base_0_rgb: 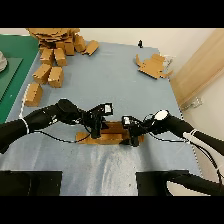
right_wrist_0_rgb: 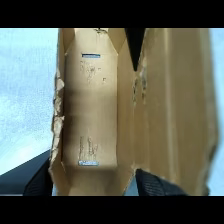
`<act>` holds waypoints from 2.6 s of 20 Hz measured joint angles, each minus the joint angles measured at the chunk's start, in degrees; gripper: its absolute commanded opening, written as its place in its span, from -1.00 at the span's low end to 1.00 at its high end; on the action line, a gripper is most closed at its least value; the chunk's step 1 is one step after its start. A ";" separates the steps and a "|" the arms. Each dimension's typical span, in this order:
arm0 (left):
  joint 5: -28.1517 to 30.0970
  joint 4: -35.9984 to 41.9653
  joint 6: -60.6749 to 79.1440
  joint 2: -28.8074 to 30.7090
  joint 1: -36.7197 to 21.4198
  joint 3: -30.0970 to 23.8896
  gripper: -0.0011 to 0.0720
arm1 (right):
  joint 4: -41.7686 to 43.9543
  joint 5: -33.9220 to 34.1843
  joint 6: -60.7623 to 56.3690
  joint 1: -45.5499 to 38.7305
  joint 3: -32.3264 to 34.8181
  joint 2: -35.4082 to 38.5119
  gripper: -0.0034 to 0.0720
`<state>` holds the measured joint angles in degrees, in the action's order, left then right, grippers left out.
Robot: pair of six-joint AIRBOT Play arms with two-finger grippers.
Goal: Fold the box.
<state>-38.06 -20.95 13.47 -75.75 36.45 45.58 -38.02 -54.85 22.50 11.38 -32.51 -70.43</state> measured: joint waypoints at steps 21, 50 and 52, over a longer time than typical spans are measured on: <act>0.02 0.00 -0.02 0.00 0.00 0.00 -0.94 | -0.15 1.55 -0.13 1.66 -0.02 -2.01 0.92; 0.02 0.00 -0.02 -0.07 0.07 0.00 -0.94 | -3.26 0.24 -2.16 1.14 0.04 -1.53 0.54; -0.02 0.00 -0.02 -0.07 0.07 0.00 -0.94 | -3.93 0.07 -2.97 1.14 0.04 -0.83 0.54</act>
<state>-38.09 -20.95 13.45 -75.81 36.51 45.58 -41.95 -54.78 19.53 12.51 -32.47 -71.26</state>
